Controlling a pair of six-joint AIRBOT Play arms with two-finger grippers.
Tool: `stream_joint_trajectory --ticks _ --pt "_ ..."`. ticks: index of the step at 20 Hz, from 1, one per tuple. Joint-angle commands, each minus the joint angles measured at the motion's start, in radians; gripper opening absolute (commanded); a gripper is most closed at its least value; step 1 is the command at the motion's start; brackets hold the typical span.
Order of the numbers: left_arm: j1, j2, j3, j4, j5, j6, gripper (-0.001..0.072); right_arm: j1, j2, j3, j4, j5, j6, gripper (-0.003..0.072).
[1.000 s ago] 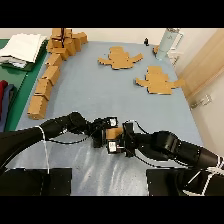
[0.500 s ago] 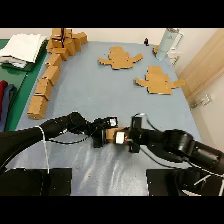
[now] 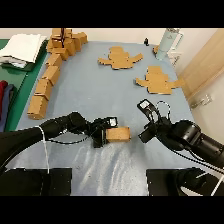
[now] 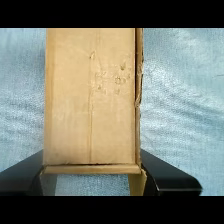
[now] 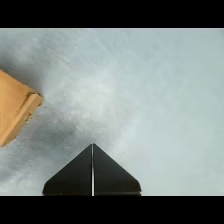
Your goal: Fold the box.
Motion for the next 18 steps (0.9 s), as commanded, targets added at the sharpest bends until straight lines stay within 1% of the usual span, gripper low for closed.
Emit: stream_joint_trajectory --ticks 1,3,5,7,9,12,14,16,18 --pt "0.002 0.002 0.009 -0.005 0.011 -0.023 0.0479 -0.027 -0.051 0.001 0.004 -0.039 0.286 0.0011" --pt "0.026 0.018 0.032 0.004 0.061 -0.18 0.0479 -0.028 -0.069 0.0 -0.018 -0.039 0.398 0.0011" --pt "0.092 0.047 0.056 0.01 0.112 -0.317 0.0479 -0.028 -0.081 0.001 -0.045 -0.035 0.489 0.0011" --pt "0.196 0.076 0.087 0.011 0.141 -0.418 0.0479 -0.027 -0.089 0.001 -0.063 -0.022 0.529 0.0011" --pt "0.322 0.083 0.129 0.033 0.141 -0.481 0.0479 -0.028 -0.089 0.0 -0.074 -0.012 0.565 0.0011" --pt "0.506 0.038 0.193 0.055 0.178 -0.543 0.0479 -0.027 -0.089 0.0 -0.1 0.02 0.614 0.0011" --pt "0.613 -0.014 0.224 0.055 0.174 -0.581 0.0479 -0.028 -0.089 0.0 -0.107 0.042 0.618 0.0011" --pt "0.69 -0.061 0.243 0.055 0.175 -0.608 0.0479 -0.027 -0.09 0.0 -0.11 0.045 0.622 0.0012" --pt "0.735 -0.113 0.277 0.056 0.175 -0.608 0.0479 -0.028 -0.09 0.0 -0.125 0.05 0.623 0.0011"
